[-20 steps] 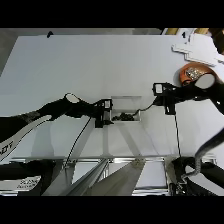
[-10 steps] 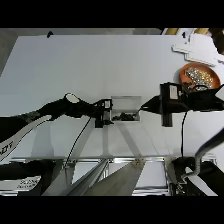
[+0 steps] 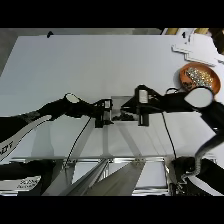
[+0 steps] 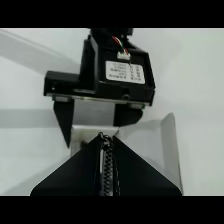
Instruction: Fold the box and place the chain.
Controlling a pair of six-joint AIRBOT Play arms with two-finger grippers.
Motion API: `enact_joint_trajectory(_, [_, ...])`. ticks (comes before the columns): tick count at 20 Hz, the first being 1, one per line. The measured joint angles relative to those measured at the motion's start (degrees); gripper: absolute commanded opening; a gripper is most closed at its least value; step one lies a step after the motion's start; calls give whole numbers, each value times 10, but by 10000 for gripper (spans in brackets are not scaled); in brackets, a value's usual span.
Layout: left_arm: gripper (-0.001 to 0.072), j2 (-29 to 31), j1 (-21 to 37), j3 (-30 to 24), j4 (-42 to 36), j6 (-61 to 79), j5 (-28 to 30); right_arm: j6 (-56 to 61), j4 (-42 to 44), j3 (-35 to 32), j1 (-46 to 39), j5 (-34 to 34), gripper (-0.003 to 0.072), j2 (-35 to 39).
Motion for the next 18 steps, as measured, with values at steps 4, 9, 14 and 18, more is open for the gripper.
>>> enact_joint_trajectory(4, [9, 0, 0, 0, 0, 0, 0, 35, -15, 0, 14, -26, 24, -66])
enact_joint_trajectory(9, [9, 0, 0, 0, 0, 0, 0, 55, -36, 0, 17, -19, 212, -96])
enact_joint_trajectory(14, [9, 0, 0, 0, 0, 0, 0, 59, -42, 0, -12, -4, 200, -65])
enact_joint_trajectory(18, [9, 0, 0, 0, 0, 0, 0, 60, -75, 0, -93, 34, 155, -33])
